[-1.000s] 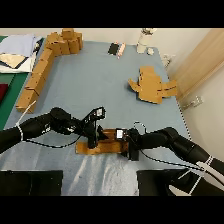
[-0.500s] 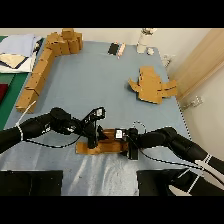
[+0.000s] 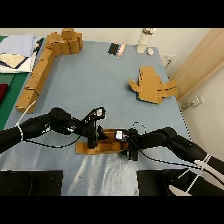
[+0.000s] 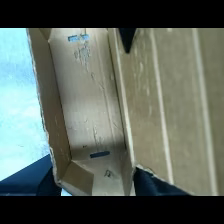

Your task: Fold the box.

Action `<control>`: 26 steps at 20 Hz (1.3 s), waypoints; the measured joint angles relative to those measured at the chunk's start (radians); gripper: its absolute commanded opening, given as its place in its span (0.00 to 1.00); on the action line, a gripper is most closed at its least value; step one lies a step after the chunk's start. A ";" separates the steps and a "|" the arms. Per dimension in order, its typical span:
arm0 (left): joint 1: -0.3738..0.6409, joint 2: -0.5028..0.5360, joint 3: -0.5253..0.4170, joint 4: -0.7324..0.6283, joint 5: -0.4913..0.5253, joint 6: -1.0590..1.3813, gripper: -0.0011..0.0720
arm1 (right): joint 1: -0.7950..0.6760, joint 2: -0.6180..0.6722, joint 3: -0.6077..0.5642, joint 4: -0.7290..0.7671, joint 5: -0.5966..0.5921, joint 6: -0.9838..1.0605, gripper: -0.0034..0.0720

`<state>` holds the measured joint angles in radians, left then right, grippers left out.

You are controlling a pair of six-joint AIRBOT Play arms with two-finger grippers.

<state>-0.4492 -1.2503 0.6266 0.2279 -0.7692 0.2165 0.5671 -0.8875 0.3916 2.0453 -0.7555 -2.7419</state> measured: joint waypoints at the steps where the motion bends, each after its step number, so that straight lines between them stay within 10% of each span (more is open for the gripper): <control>1: 0.000 0.000 0.000 0.000 0.000 0.000 0.03 | 0.000 -0.001 -0.002 0.000 0.000 0.000 0.82; 26: 0.000 -0.001 0.000 -0.003 0.007 -0.016 0.04 | 0.000 -0.004 -0.005 0.001 -0.004 -0.002 0.74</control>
<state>-0.4492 -1.2510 0.6266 0.2253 -0.7620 0.2008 0.5674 -0.8917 0.3866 2.0460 -0.7597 -2.7438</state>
